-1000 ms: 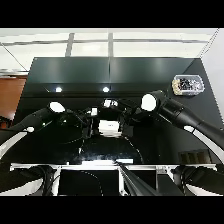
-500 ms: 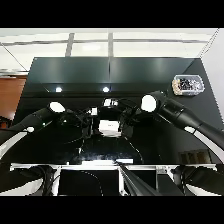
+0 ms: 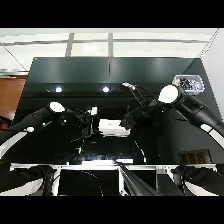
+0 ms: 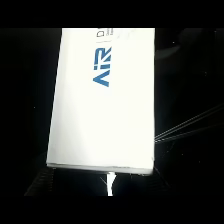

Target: Fold the box and place the chain.

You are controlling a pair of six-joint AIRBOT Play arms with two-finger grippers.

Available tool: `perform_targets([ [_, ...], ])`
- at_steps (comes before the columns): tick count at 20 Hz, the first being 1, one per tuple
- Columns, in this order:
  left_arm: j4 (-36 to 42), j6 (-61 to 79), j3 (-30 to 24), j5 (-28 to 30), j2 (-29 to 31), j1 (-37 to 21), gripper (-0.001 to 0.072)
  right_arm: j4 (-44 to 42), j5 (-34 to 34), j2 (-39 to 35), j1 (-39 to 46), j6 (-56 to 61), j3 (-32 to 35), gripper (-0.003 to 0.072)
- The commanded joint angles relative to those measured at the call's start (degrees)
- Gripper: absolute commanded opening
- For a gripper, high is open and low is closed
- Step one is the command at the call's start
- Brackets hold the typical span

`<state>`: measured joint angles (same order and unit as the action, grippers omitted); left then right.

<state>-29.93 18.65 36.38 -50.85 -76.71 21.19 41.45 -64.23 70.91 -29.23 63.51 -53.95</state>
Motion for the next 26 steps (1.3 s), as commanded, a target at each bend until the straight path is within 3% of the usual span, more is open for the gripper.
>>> perform_targets([
  [1, -0.09, 0.02, 0.02, -0.17, -0.04, 0.0, 0.0501, -16.37, 7.23, 1.64, 0.9, 6.4, 5.46, 0.0016],
  [4, -0.09, 0.02, 0.02, -0.17, -0.04, 0.02, 0.0501, -18.62, 11.54, 4.15, 0.92, 6.84, 8.44, 0.0016],
  [11, -0.04, 0.02, 0.02, -0.2, -0.04, 0.02, 0.0502, -16.59, 12.57, 9.18, 0.92, 6.75, 9.05, 0.0016],
  [15, -0.04, 0.02, 0.02, -0.24, -0.04, 0.02, 0.0502, -15.39, 12.13, 9.16, 0.92, 5.95, 9.01, 0.0016],
  [17, -0.07, 0.02, 0.02, -0.31, 0.09, -0.02, 0.0504, -15.93, 8.55, 8.63, 1.55, 3.15, 7.8, 0.0016],
  [19, -0.61, -0.02, 0.02, -0.48, 1.16, -0.24, 0.0513, -15.87, 2.84, 5.97, 3.72, 2.19, 5.64, 0.0015],
  [21, -3.19, -1.33, 0.04, -0.37, 2.93, -0.28, 0.0714, -14.69, -1.31, 0.96, 7.74, 2.25, 4.28, 0.0016],
  [26, -6.82, -9.53, 0.09, -4.61, 8.7, -2.51, 0.0715, -6.08, -6.49, -10.67, 22.86, 5.51, 4.09, 0.0016],
])
